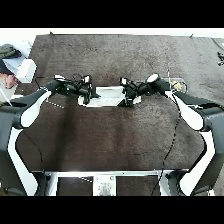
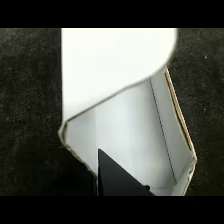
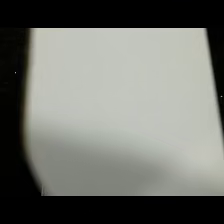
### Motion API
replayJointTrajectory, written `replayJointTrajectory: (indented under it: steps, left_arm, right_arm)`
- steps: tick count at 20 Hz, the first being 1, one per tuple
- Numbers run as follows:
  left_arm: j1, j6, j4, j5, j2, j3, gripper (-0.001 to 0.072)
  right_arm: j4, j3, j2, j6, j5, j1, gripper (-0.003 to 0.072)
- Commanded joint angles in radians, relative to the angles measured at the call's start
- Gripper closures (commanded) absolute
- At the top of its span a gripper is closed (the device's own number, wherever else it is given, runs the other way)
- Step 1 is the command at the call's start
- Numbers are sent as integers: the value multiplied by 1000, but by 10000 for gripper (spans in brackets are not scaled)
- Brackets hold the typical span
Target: Fold the box and place the chain.
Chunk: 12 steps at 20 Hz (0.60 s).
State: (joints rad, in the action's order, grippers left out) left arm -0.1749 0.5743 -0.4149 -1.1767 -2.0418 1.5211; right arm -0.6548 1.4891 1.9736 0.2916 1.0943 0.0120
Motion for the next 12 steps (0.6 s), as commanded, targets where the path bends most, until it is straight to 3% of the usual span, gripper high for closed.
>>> replayJointTrajectory:
  steps: [1,2,6,10,11,12]
  left_arm:
    - [5,-16,1,-22,2,1,299]
    - [8,-51,3,-24,5,1,221]
    - [44,-80,3,-81,6,20,225]
    - [117,-116,9,-251,7,73,227]
    - [133,-151,21,-291,7,95,286]
    - [146,-192,26,-336,7,118,552]
  right_arm:
    - [0,0,1,0,0,1,378]
    - [0,0,1,0,0,1,378]
    - [0,0,1,0,0,1,378]
    - [0,0,1,0,0,1,378]
    - [0,0,1,0,0,1,378]
    - [0,0,0,0,0,1,378]
